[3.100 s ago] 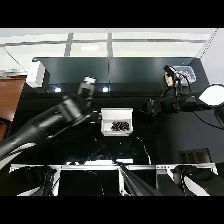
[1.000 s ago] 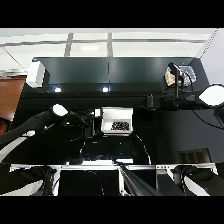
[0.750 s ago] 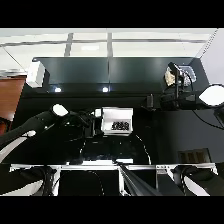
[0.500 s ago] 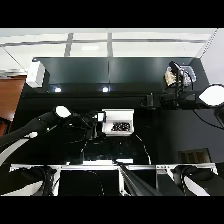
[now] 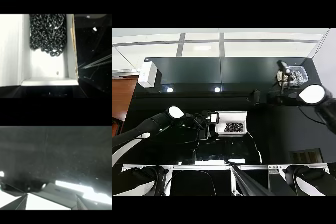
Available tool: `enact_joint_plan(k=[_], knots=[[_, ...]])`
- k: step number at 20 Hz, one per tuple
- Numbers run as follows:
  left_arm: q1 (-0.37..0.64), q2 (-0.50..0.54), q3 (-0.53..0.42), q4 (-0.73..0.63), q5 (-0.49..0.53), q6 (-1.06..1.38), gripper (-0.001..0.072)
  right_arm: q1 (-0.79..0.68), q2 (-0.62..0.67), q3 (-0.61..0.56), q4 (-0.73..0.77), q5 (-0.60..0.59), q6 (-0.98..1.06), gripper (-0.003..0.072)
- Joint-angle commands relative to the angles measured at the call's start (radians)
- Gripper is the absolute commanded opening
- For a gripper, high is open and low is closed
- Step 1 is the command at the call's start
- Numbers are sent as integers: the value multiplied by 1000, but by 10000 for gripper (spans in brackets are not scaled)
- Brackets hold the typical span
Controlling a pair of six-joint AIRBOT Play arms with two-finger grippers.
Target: Fold the box and place the chain.
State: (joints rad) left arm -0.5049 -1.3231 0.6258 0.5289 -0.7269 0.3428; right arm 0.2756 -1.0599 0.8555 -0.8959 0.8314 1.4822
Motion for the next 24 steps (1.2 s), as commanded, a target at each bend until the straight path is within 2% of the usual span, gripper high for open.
enact_joint_plan(k=[1,5,8,14,18,24], knots=[[0,0,0,1,-8,1,384,67,-71,1,-21,-19,-127,720],[0,0,0,1,-8,1,384,86,-69,42,-21,146,-744,720],[0,0,0,1,-7,1,384,85,-69,49,-3,160,-1030,720],[0,0,0,1,-12,-3,384,88,-70,-5,87,192,-1249,720],[0,0,0,2,-11,-3,384,102,-70,-60,128,196,-1313,720],[0,0,0,2,-11,-2,384,168,-70,-63,129,195,-1315,720]])
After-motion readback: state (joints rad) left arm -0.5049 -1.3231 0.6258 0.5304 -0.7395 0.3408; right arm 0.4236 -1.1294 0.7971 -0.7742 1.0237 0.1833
